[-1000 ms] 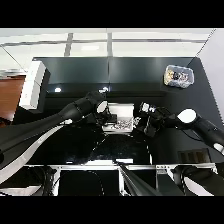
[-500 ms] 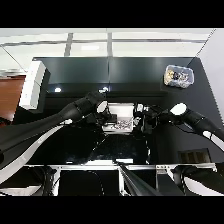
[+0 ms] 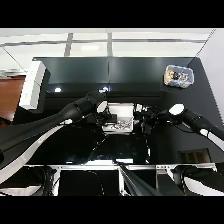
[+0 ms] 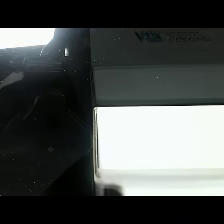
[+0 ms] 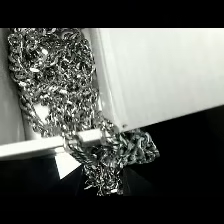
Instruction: Fold the box and place the chain.
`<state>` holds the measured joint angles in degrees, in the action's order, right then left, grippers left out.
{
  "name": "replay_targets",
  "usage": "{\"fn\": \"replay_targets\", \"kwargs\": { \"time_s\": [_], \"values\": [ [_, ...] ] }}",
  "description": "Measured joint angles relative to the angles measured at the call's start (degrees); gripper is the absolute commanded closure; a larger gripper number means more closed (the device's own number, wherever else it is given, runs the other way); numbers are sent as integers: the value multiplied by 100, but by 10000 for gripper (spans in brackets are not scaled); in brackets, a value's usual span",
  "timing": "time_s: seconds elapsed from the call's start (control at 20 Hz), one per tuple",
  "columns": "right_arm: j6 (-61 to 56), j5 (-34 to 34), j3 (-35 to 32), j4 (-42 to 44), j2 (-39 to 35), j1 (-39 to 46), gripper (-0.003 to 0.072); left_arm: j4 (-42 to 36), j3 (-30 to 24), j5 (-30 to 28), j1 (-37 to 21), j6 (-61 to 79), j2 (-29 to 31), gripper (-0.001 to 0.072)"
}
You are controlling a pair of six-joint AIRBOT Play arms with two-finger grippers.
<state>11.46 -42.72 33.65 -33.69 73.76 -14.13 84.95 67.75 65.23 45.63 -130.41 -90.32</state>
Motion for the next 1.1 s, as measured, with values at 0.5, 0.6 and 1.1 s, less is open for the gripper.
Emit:
{"fn": "replay_targets", "kwargs": {
  "time_s": [0.5,0.6,1.1],
  "values": [
    [-1475,-114,-2,-310,-680,184,679,2,0,0,0,11,0,681],
    [-1998,-227,-2,-483,-1128,273,679,0,0,0,0,11,0,681],
    [-3786,-1244,935,-675,-3029,385,679,0,0,-2,0,9,0,681]
  ]
}}
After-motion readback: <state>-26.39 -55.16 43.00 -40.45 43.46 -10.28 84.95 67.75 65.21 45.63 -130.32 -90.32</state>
